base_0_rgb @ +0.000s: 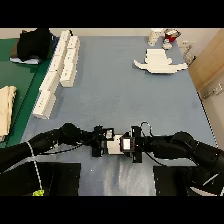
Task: Fold the box.
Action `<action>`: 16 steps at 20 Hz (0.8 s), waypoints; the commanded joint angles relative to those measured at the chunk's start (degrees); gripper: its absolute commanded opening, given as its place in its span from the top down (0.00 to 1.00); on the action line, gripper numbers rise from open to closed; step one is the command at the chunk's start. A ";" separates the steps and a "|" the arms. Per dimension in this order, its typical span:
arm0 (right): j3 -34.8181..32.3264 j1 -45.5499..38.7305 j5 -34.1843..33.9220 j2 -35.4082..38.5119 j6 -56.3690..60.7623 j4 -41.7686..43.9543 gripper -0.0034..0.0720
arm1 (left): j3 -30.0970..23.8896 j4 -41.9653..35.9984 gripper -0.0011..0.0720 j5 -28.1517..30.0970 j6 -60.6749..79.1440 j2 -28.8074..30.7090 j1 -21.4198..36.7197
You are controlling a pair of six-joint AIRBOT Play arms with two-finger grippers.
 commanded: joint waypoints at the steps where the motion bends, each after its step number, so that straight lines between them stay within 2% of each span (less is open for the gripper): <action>1: -0.04 0.55 0.72 -1.36 -4.13 -0.59 0.31 | 0.02 -0.02 0.36 -0.11 0.04 -0.02 0.04; 16: 0.04 0.83 0.63 -0.22 -4.13 -2.21 0.32 | 0.02 -0.02 0.36 -0.11 0.07 -0.02 0.04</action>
